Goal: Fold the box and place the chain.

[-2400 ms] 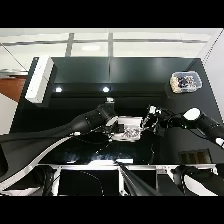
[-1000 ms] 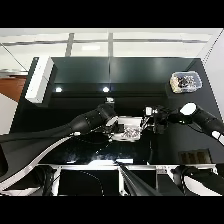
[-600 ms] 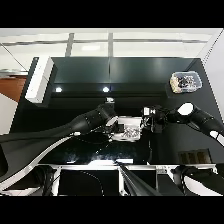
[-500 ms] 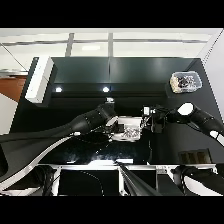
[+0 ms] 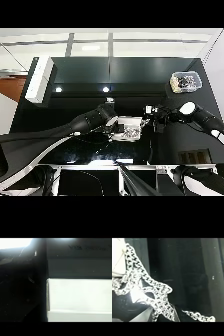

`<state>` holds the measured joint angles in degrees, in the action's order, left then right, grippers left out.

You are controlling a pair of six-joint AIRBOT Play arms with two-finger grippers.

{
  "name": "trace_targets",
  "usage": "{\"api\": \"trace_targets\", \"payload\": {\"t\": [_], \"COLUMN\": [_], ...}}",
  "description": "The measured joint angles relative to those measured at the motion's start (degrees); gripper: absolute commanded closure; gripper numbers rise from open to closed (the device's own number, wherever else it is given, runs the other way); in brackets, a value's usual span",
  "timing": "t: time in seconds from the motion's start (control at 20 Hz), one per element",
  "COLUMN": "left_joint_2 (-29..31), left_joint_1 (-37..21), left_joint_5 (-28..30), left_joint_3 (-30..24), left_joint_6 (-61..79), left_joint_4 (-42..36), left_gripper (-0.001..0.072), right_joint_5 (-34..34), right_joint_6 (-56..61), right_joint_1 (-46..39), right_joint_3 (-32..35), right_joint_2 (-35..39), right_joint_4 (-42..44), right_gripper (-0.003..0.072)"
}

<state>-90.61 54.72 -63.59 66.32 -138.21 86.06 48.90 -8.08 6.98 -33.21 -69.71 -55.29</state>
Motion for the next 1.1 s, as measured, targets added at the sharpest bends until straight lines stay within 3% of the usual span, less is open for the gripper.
{"api": "trace_targets", "payload": {"t": [0.05, 0.4, 0.75, 1.1], "left_joint_2": [0.0, 0.0, 0.0, 0.0], "left_joint_1": [0.0, 0.0, 0.0, 0.0], "left_joint_5": [0.0, 0.0, 0.0, 0.0], "left_joint_3": [0.0, 0.0, 0.0, 0.0], "left_joint_6": [0.0, 0.0, 0.0, 0.0], "left_joint_4": [0.0, 0.0, 0.0, 0.0], "left_gripper": [0.0678, 0.0678, 0.0678, 0.0678], "right_joint_5": [0.8, 2.4, 3.0, 14.9], "right_joint_6": [0.1, 5.0, 17.5, 35.0], "right_joint_1": [0.0, -0.1, -0.1, -0.1], "right_joint_3": [0.0, 0.1, -0.3, -7.3], "right_joint_2": [0.0, 3.3, 14.4, 27.3], "right_joint_4": [0.0, -0.9, 0.0, 3.6], "right_gripper": [0.0621, 0.0642, 0.0642, 0.0642]}}
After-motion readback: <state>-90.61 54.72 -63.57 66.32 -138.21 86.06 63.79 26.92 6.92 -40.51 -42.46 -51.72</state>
